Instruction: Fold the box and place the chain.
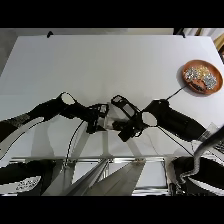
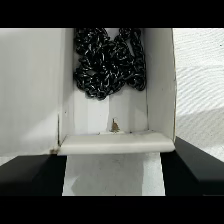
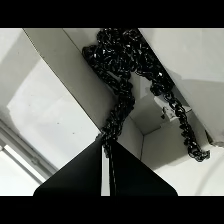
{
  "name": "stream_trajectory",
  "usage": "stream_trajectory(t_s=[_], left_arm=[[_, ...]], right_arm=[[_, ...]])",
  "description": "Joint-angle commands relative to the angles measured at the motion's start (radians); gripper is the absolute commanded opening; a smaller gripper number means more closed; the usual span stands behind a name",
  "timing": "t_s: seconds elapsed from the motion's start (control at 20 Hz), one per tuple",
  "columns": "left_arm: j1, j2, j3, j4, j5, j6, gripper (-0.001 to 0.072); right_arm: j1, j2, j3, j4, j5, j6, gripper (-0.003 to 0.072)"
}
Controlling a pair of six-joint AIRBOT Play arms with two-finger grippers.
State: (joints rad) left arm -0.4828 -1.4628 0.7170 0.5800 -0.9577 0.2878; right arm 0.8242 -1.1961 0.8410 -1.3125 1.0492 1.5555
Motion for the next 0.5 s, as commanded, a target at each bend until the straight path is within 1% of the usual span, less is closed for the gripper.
stream_trajectory(t_s=[0.0, 0.3, 0.45], left_arm=[[0.001, 0.0, 0.0, 0.0, 0.0, 0.0, 0.0212], [0.001, 0.0, 0.0, 0.0, 0.0, 0.0, 0.0212], [0.001, 0.0, 0.0, 0.0, 0.0, 0.0, 0.0212]], right_arm=[[0.003, 0.0, -0.001, -0.031, 0.003, 0.001, 0.0014], [0.003, 0.027, 0.017, -0.056, -0.062, 0.008, 0.0014], [0.003, 0.029, 0.052, -0.053, -0.058, 0.009, 0.0014]])
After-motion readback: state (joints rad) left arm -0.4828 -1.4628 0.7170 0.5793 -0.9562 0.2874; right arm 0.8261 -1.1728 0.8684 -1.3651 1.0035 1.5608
